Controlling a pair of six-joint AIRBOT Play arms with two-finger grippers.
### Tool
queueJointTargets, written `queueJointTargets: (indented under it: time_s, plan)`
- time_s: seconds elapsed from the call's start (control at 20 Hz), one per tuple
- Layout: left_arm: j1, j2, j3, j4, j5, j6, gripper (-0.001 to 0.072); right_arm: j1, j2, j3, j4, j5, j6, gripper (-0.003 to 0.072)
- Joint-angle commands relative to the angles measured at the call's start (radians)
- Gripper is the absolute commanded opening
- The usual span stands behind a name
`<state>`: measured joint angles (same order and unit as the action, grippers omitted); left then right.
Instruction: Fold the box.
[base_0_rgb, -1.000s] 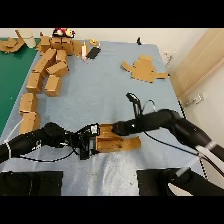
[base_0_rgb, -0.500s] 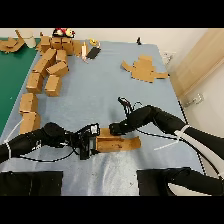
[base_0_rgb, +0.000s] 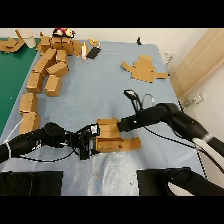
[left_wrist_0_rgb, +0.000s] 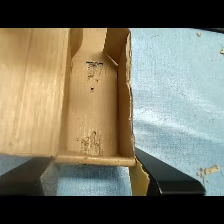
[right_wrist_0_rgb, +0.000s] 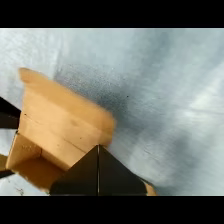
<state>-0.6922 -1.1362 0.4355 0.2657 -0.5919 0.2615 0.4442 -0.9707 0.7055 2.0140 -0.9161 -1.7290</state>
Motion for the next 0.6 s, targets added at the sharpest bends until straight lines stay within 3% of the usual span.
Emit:
queueJointTargets:
  time_s: [0.0, 0.1, 0.2, 0.3, 0.35, 0.4, 0.55]
  plan:
    - [0.0, 0.0, 0.0, 0.0, 0.001, 0.0, 0.0523, -0.008, 0.193, 0.001, -0.127, -0.165, -0.002, 0.0003]
    - [0.0, 0.0, 0.0, 0.0, 0.001, 0.0, 0.0523, -0.006, 0.249, -0.011, -0.119, -0.299, -0.066, 0.0004]
    - [0.0, 0.0, 0.0, 0.0, 0.001, 0.0, 0.0523, 0.01, 0.278, -0.063, -0.095, -0.347, -0.186, 0.0009]
    - [0.0, 0.0, 0.0, 0.0, 0.001, 0.0, 0.0524, 0.042, 0.286, -0.135, -0.068, -0.348, -0.301, 0.036]
    - [0.0, 0.0, 0.0, 0.0, 0.001, 0.0, 0.0523, 0.055, 0.278, -0.169, -0.074, -0.335, -0.338, 0.048]
    - [0.0, 0.0, 0.0, 0.0, 0.001, 0.0, 0.0524, 0.057, 0.266, -0.203, -0.08, -0.302, -0.388, 0.053]
    - [0.0, 0.0, 0.0, 0.0, 0.001, 0.0, 0.0523, 0.056, 0.217, -0.235, -0.099, -0.137, -0.552, 0.053]
